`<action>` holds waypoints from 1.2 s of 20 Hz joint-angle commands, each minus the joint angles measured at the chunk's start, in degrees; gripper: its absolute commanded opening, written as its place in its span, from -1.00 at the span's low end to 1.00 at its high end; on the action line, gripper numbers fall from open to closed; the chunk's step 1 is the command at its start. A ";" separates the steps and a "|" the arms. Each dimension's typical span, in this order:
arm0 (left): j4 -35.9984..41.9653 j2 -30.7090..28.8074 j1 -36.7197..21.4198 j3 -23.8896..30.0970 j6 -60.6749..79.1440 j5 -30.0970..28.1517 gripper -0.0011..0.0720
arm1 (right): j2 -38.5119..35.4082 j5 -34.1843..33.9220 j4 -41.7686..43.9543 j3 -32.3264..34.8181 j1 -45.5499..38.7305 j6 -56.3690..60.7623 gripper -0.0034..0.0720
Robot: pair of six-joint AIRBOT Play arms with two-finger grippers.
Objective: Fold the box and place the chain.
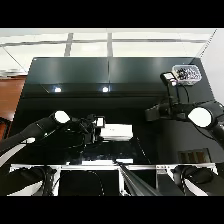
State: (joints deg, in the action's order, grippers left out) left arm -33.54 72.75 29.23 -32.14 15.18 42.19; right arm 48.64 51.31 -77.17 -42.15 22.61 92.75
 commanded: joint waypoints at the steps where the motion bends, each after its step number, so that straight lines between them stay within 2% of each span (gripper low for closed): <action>1: -0.04 0.02 0.00 -0.04 0.00 0.02 -0.22 | -1.07 5.49 -15.50 -0.17 -1.60 9.97 -0.88; 10: -0.04 0.02 0.00 -0.04 -0.02 0.22 -0.21 | -0.98 2.12 -11.15 1.27 -1.42 10.38 -0.88; 11: -0.07 0.00 0.00 -0.04 -0.07 0.28 -0.12 | -0.98 2.03 -11.13 1.29 -1.42 10.38 -0.88; 12: -0.09 -0.20 0.00 -0.04 -0.22 0.50 0.29 | -0.98 2.12 -11.04 1.29 -1.42 10.38 -0.88; 13: -0.09 -0.70 0.00 -0.04 -0.42 0.52 0.94 | -0.98 2.32 -10.67 1.29 -1.42 10.38 -0.88; 14: -0.15 -1.66 -0.02 -0.04 -0.66 0.50 0.99 | -0.98 2.47 -10.16 1.29 -1.42 10.38 -0.88; 17: -2.69 -6.34 -0.11 -0.31 -4.39 0.48 0.99 | -0.98 2.47 -9.86 1.29 -1.42 10.38 -0.88; 21: -12.00 -14.58 -0.11 -2.05 -19.50 2.56 0.99 | -0.98 2.32 -10.80 1.29 -1.44 10.36 -0.88; 24: -11.54 -17.81 0.07 -4.59 -23.52 5.20 0.99 | -0.98 -0.02 -11.34 1.68 -1.42 10.36 -0.88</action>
State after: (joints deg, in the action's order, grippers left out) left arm -42.98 58.43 29.19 -34.87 -1.78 45.34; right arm 47.68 53.17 -87.99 -40.73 21.17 103.11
